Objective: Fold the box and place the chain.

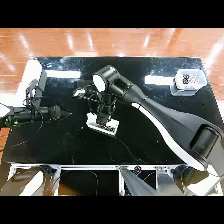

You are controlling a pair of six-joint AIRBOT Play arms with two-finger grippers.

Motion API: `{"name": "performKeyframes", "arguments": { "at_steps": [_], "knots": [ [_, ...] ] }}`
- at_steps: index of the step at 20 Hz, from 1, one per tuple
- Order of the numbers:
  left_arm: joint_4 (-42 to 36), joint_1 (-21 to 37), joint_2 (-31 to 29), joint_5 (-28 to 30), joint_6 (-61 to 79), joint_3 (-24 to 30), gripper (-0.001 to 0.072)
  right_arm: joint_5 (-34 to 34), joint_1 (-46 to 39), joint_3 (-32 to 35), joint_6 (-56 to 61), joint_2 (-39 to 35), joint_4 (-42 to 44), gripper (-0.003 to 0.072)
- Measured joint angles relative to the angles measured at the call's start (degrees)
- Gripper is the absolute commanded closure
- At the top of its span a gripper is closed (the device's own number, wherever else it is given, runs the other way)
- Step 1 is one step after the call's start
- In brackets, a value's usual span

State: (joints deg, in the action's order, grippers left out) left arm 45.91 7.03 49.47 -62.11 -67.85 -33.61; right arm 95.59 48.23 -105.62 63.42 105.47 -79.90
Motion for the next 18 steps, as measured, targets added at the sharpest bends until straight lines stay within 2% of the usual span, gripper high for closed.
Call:
{"name": "performKeyframes", "arguments": {
  "at_steps": [2, 3, 4, 5, 8, 9, 10, 18],
  "knots": [
    [0.09, 0.00, 0.00, 0.00, -0.02, 0.02, 0.0200, 0.26, 0.33, 0.00, 0.02, -0.13, -0.07, 0.0464],
    [0.11, 0.00, 0.00, 0.00, -0.04, 0.02, 0.0199, 0.31, 0.48, 0.00, 0.02, -0.13, -0.11, 0.0436],
    [0.11, 0.00, 0.00, 0.00, -0.04, 0.02, 0.0200, 0.48, 0.59, 0.00, 0.11, -0.17, -0.09, 0.0308],
    [0.11, 0.00, 0.00, -0.02, -0.04, 0.02, 0.0200, 0.74, 0.68, 0.00, 0.22, -0.17, 0.04, 0.0291],
    [0.11, 0.00, 0.00, -0.02, -0.07, 0.02, 0.0200, 0.85, 0.81, 0.00, 0.92, -0.17, 0.04, 0.0293],
    [0.11, 0.00, 0.00, -0.04, -0.07, 0.00, 0.0200, 0.87, 0.85, 0.00, 0.94, -0.17, 0.07, 0.0315],
    [0.11, 0.00, 0.00, -0.02, -0.09, 0.02, 0.0200, 0.92, 0.85, 0.00, 0.98, -0.17, 0.11, 0.0372],
    [0.11, 0.00, 0.00, -0.07, -0.24, 0.00, 0.0200, 1.03, 1.42, 0.00, 1.64, -0.17, 0.63, 0.0373]
  ]
}}
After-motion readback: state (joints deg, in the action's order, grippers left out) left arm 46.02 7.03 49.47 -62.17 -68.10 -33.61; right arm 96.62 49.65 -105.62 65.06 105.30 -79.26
